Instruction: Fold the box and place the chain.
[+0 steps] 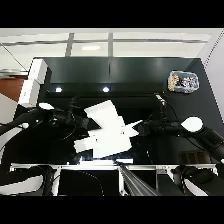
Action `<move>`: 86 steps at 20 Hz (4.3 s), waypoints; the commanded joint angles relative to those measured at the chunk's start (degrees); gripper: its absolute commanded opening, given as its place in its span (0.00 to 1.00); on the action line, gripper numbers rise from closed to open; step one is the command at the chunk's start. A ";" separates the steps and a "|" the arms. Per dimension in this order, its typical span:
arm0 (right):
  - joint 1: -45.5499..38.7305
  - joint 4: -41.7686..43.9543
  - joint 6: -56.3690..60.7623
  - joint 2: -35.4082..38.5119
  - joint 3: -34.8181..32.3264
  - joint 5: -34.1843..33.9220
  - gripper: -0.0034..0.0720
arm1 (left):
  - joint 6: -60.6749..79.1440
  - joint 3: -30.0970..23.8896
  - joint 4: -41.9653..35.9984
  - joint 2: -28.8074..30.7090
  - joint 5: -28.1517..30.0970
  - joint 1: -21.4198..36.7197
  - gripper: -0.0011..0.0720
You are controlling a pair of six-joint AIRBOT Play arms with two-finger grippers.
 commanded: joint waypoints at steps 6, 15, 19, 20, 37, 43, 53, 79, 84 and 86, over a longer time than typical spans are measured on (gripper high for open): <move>0.11 0.00 0.44 0.04 -0.04 -0.31 0.10 | 13.60 0.87 1.64 -2.40 -6.10 0.72 0.69; 0.11 -0.13 0.33 0.04 -0.04 -0.83 0.65 | 20.41 0.92 1.68 -2.43 -5.33 -0.39 0.06; -3.39 -7.10 0.35 0.28 0.96 5.03 0.98 | 20.70 1.51 1.68 -2.32 -4.94 -0.39 0.05; -5.70 -11.02 0.37 0.35 2.34 8.20 0.98 | 20.70 2.14 1.68 -2.14 -4.94 -0.46 0.05; -22.91 -31.30 -8.66 -0.46 18.78 5.16 0.98 | 31.26 6.27 23.19 15.52 19.28 -15.45 0.06; -22.51 -16.59 -24.98 -0.48 9.49 6.01 0.98 | 31.04 6.25 27.39 13.11 19.15 -17.29 0.06; -17.31 -16.11 -29.33 -0.50 6.25 7.50 0.98 | 30.82 5.73 21.49 6.23 19.45 -17.53 0.06; 11.30 -16.72 -47.69 -8.11 1.53 1.97 0.98 | 31.43 5.75 21.51 5.97 20.04 -17.53 0.06; 15.30 -12.41 -47.63 -8.63 1.86 -6.62 0.98 | 31.43 5.73 21.51 5.97 20.02 -17.53 0.06; 15.39 -12.76 -45.90 -8.07 2.38 -6.78 0.98 | 31.41 5.73 21.51 5.97 19.98 -17.53 0.06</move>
